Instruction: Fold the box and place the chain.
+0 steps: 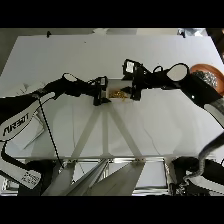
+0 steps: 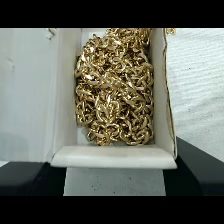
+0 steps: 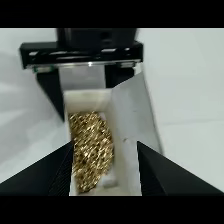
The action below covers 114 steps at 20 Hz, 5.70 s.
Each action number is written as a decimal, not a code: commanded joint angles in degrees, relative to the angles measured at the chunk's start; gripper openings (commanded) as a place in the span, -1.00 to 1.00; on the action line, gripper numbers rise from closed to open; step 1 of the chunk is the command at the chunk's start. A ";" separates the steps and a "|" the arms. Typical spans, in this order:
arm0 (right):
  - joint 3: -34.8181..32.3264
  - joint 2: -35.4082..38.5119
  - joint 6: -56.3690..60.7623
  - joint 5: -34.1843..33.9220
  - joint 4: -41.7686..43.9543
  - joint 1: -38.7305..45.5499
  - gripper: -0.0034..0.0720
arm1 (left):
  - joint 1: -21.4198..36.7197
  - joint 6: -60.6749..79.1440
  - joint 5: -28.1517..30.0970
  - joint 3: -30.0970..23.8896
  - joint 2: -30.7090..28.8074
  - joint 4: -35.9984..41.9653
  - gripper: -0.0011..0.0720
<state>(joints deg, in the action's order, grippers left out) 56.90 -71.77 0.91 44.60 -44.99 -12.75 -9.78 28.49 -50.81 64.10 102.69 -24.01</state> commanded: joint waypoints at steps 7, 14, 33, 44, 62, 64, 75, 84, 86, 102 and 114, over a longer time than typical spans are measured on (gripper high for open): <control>-12.22 2.91 6.36 -6.64 -10.69 -3.61 -0.18 | 0.04 0.00 0.00 -0.02 -0.02 -0.02 -0.08; -12.22 -3.26 6.12 -17.42 -10.69 -3.61 -0.17 | 0.04 0.00 0.00 -0.02 -0.02 0.00 -0.08; -11.80 -5.29 4.94 -28.57 -3.13 -8.07 -0.18 | 0.04 0.00 0.00 -0.02 -0.02 0.00 -0.08; -9.31 3.74 13.29 -27.19 0.57 -7.26 -0.18 | 0.04 0.00 0.00 -0.02 -0.02 0.00 -0.08; 24.22 -26.67 34.47 21.55 -2.34 8.55 -0.30 | 0.04 0.00 0.00 -0.02 -0.02 0.00 -0.08; 24.22 -25.64 33.09 23.39 -2.08 8.24 -0.30 | 0.04 0.00 0.02 -0.02 -0.02 0.00 -0.08; 24.15 -22.71 19.39 21.97 -9.86 2.25 -0.01 | 0.04 0.00 0.00 -0.02 -0.02 0.00 -0.08; 24.13 -22.71 23.12 15.76 -18.21 -0.85 -0.33 | 0.04 0.00 0.00 -0.02 -0.02 0.00 -0.08; 24.11 -22.71 23.15 15.82 -18.36 -1.40 -0.36 | 0.04 -0.02 0.02 -0.02 -0.02 0.00 -0.08; 20.33 -22.88 23.26 20.63 -18.14 -2.29 0.00 | 0.04 0.00 0.00 -0.02 -0.02 0.00 -0.08; 20.35 -13.38 36.00 18.78 -11.15 -0.96 -0.62 | 0.04 0.00 0.00 -0.02 -0.02 0.00 -0.08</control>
<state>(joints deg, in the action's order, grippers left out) 77.19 -86.61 29.85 64.12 -60.58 -14.44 -9.72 28.42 -50.85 64.05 102.72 -24.01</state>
